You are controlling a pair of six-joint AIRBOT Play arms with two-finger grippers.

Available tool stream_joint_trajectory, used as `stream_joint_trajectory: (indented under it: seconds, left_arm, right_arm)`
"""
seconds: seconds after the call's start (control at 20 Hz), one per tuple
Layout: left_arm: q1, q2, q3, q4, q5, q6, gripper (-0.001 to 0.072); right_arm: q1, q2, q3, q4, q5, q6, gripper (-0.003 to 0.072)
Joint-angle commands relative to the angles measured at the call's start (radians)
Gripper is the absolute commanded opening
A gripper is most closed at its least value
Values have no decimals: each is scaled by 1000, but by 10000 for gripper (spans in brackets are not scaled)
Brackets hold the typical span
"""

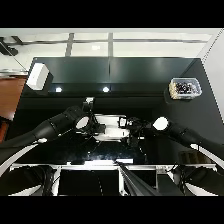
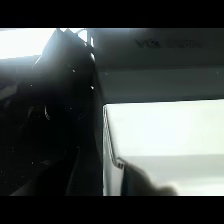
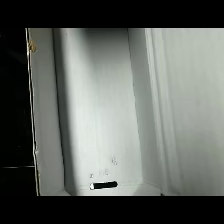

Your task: Fold the box and place the chain.

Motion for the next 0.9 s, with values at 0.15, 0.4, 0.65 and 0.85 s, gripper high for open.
stream_joint_trajectory:
  seconds: [0.15,0.4,0.65,0.85]
  left_arm:
    - [0,-15,18,1,-23,-73,281]
    - [0,-15,18,-22,34,-79,281]
    - [0,-27,17,-27,29,-68,282]
    - [0,-42,18,-45,25,-47,281]
  right_arm:
    - [0,0,0,0,1,0,528]
    - [0,0,0,0,1,0,528]
    - [0,0,0,0,1,0,528]
    - [0,0,0,0,0,0,528]
